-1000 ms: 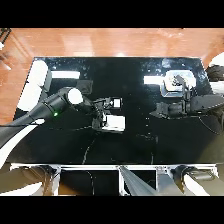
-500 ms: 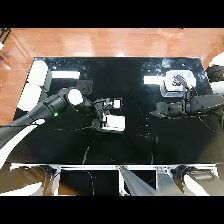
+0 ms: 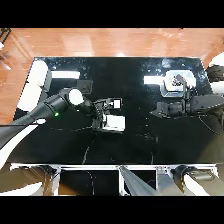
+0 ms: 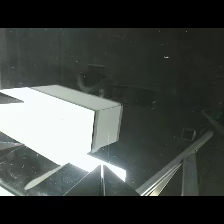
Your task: Fold the box and place the chain.
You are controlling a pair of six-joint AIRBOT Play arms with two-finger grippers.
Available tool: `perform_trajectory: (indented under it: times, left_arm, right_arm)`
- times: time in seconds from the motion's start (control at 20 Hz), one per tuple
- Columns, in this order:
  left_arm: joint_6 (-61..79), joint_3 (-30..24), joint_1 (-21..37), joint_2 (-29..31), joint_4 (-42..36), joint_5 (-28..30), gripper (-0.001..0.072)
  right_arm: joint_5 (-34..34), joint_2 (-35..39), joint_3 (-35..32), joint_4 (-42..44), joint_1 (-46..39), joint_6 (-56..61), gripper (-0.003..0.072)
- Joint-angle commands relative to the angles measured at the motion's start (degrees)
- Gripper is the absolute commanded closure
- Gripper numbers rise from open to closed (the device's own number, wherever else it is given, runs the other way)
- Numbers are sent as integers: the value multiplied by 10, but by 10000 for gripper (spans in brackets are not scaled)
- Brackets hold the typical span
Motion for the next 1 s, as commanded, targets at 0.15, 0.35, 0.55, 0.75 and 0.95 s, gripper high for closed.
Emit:
perform_trajectory:
  times: [0.15, 0.35, 0.55, 0.75, 0.95]
  left_arm:
    - [0, 0, 0, -4, 0, 5, 91]
    - [0, 0, 0, -3, 0, 5, 91]
    - [0, 0, 0, -4, 0, 5, 92]
    - [0, 0, 0, -4, 1, 15, 109]
    - [0, -1, 0, -7, 1, 25, 109]
  right_arm:
    - [0, 0, 0, 0, 0, 0, 668]
    - [0, 0, 0, 0, 0, 0, 668]
    - [0, 0, 0, 0, 0, 0, 668]
    - [1, 0, 0, 0, 0, 0, 668]
    - [0, 0, 0, 0, 0, 0, 667]
